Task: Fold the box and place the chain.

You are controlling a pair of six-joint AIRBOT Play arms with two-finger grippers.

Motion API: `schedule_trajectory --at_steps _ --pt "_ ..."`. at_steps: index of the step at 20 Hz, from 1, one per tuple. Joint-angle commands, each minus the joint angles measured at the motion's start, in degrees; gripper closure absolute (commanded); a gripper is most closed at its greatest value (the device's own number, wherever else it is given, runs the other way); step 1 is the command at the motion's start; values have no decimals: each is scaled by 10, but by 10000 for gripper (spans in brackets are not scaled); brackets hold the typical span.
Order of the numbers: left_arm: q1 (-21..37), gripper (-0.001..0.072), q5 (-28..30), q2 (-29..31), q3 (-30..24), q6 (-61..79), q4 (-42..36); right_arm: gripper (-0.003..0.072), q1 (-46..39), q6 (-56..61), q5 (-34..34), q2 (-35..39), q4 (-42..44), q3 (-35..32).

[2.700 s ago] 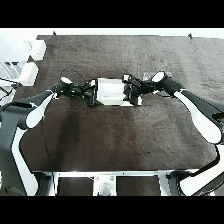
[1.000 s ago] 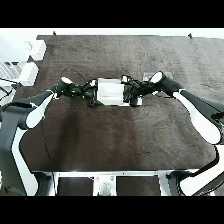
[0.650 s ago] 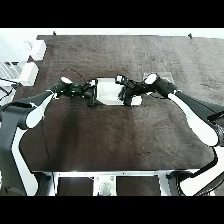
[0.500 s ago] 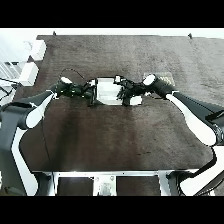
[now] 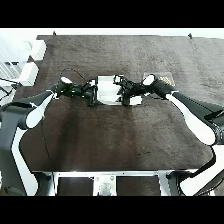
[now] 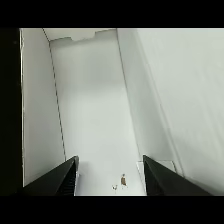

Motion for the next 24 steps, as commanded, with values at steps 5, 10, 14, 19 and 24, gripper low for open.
schedule_trajectory --at_steps 5,10,14,19,24 --pt "0 400 -1 0 0 0 0 670 -27 61 48 28 -92 0" --pt "0 400 -1 0 0 0 0 670 -79 174 105 103 -96 0" --pt "0 400 -1 0 0 0 0 670 -146 393 124 142 -96 0" --pt "0 400 0 0 0 0 0 670 -214 549 143 140 -96 -57" --pt "0 400 -1 0 0 0 0 670 -234 560 123 109 -49 -106"
